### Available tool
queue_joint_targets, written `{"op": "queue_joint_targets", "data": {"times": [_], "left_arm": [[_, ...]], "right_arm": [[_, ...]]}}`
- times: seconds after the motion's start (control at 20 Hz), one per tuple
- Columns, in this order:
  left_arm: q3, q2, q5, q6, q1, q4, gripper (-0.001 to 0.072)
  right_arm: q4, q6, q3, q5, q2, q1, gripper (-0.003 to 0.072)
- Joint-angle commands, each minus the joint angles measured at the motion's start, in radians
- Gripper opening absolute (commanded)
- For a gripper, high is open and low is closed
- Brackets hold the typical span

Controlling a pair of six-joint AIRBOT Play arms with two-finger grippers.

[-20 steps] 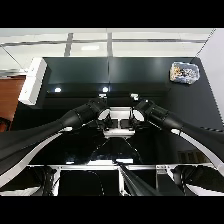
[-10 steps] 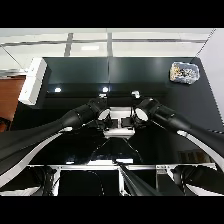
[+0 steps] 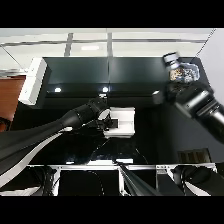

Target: Fold the box and place the chain.

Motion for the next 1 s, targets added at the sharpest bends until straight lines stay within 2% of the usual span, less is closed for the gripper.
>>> {"op": "queue_joint_targets", "data": {"times": [0.0,0.1,0.15,0.2,0.3,0.5,0.65,0.95], "left_arm": [[0.000,-0.001,0.000,0.000,0.000,0.000,0.0028],[0.000,-0.001,0.000,0.000,0.001,0.000,0.0028],[0.000,-0.001,0.000,0.000,0.001,0.000,0.0028],[0.000,-0.001,0.000,0.000,0.000,0.000,0.0028],[0.000,-0.001,0.000,0.000,0.001,0.000,0.0028],[0.000,-0.001,0.000,0.000,0.000,0.000,0.0028],[0.000,-0.001,-0.001,0.000,0.000,0.000,0.0028],[0.000,-0.001,-0.006,0.000,0.000,0.000,0.0028]], "right_arm": [[-0.019,0.012,-0.015,-0.217,-0.050,-0.270,0.0720],[0.177,0.015,-0.002,-0.403,-0.155,-0.476,0.0720],[0.275,0.015,0.038,-0.451,-0.216,-0.560,0.0720],[0.372,0.014,0.110,-0.451,-0.294,-0.635,0.0720],[0.475,-0.007,0.318,-0.340,-0.468,-0.726,0.0720],[0.475,-0.054,0.842,-0.004,-0.834,-0.767,0.0720],[0.473,-0.054,1.102,0.132,-1.030,-0.767,0.0720],[0.416,-0.067,1.121,0.064,-1.102,-0.774,0.0720]]}}
